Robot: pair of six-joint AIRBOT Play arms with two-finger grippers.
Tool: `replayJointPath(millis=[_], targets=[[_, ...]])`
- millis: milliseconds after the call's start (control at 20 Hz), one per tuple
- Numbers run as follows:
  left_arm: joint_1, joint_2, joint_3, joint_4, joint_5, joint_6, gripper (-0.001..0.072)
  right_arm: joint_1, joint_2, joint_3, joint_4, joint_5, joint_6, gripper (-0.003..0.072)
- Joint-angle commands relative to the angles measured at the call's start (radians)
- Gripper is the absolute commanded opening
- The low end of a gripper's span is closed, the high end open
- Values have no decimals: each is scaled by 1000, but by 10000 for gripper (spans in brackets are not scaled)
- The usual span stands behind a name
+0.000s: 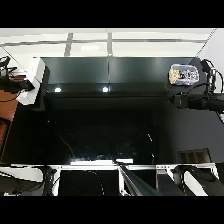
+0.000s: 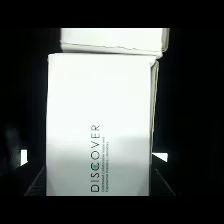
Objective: Fold the box and place the chain.
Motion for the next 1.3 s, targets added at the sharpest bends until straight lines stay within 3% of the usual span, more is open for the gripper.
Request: replayJointPath(millis=[0,150,300,350,400,450,500,600,650,850,950,1050,1250], targets=[[-14,-24,23,-4,93,-12,711,0,0,-3,0,-6,0,16],[-16,0,123,39,21,-113,715,0,0,-3,1,11,10,16],[-21,54,261,26,-146,-230,706,1,-1,-3,10,21,11,16],[-21,73,296,-11,-223,-290,599,3,-2,-3,14,12,11,16],[-24,99,303,-68,-290,-298,269,17,-3,-3,15,-11,10,16],[-34,129,286,-144,-332,-245,32,42,-3,-9,16,-50,10,16],[-47,165,254,-244,-366,-154,24,76,-3,-23,16,-93,10,16],[-97,278,99,-417,-386,-2,23,164,-3,-84,15,-214,10,16],[-132,352,-13,-442,-345,47,23,209,-3,-127,14,-298,10,16],[-303,699,-611,-362,97,119,23,337,-33,-298,-91,-697,10,16],[-337,828,-814,-305,258,119,24,334,-42,-303,-150,-715,10,17],[-329,917,-906,-292,321,119,25,335,-42,-303,-151,-700,10,17],[-317,961,-925,-296,313,118,26,335,-42,-303,-151,-698,10,17]])
